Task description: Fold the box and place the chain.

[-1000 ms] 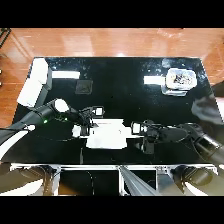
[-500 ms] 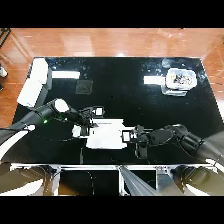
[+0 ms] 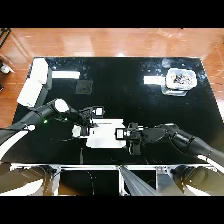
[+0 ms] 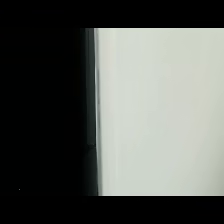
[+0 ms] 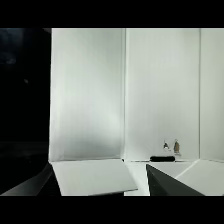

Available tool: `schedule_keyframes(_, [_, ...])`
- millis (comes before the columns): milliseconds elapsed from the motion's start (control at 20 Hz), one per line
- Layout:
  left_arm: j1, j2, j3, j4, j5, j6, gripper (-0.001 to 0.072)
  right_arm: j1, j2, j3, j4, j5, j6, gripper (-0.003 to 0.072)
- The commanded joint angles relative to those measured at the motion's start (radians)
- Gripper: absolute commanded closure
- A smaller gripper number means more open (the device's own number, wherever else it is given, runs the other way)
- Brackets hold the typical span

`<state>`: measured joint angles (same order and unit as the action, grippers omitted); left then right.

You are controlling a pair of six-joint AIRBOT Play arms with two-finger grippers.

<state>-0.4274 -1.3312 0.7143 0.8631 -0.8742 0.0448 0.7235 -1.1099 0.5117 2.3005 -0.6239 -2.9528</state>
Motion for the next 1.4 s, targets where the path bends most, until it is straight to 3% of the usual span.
schedule_keyframes(0, [-0.001,-0.001,0.0,0.0,0.0,0.0,0.0687,0.004,-0.005,0.005,0.008,0.008,0.0,0.008])
schedule_keyframes(400, [-0.001,-0.001,0.0,0.0,0.0,0.0,0.0687,0.047,-0.017,0.012,0.058,0.048,0.081,0.0079])
schedule_keyframes(650, [-0.001,0.0,0.0,-0.011,-0.006,0.0,0.0687,-0.006,-0.008,0.07,-0.008,0.025,0.148,0.0073])
schedule_keyframes(700, [-0.001,0.0,0.0,-0.011,-0.006,0.0,0.0687,-0.021,-0.008,0.076,-0.017,0.025,0.157,-0.0018])
schedule_keyframes(750, [-0.001,0.0,0.0,-0.011,-0.006,0.0,0.0687,-0.035,-0.008,0.081,-0.017,0.016,0.157,-0.0027])
schedule_keyframes(1350, [-0.001,-0.001,0.0,-0.008,-0.043,0.0,0.0687,-0.087,0.02,0.122,-0.045,-0.006,0.209,-0.0026])
